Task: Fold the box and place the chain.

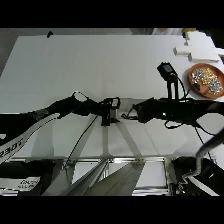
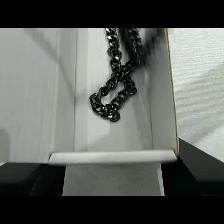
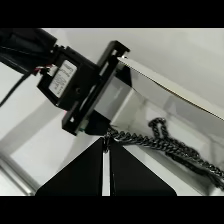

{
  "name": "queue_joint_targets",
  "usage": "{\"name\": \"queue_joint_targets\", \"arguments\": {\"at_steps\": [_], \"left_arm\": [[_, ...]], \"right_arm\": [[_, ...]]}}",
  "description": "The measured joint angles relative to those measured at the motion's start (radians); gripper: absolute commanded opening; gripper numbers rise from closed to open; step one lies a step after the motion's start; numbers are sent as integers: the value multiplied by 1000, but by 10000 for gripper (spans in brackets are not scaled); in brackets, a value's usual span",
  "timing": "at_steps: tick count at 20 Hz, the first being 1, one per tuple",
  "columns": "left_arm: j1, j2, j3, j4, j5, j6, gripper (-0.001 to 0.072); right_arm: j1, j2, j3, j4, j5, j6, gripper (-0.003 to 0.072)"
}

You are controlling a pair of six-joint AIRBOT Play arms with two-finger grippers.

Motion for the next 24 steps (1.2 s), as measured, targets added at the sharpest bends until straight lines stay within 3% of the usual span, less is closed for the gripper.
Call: {"name": "queue_joint_targets", "arguments": {"at_steps": [6, 8, 10, 15, 17, 18, 24], "left_arm": [[0, 0, 0, 0, 0, 0, 39], [0, 0, 0, 0, 0, 0, 39], [0, 0, 0, 0, 0, 0, 39], [0, 0, 0, 0, 0, 0, 39], [0, 0, 0, 0, 0, 0, 39], [0, 0, 0, 0, 0, 0, 39], [0, 0, 0, 0, 0, 0, 39]], "right_arm": [[34, -127, 0, -31, -49, 0, 28], [36, -172, 0, -45, -55, 1, 190], [37, -206, 0, -56, -58, 1, 229], [-16, -217, 65, -77, 0, -23, 205], [-76, -214, 125, -104, 62, -39, 51], [-115, -213, 151, -126, 90, -43, 24], [-339, -284, 202, -259, 174, -76, 27]]}}
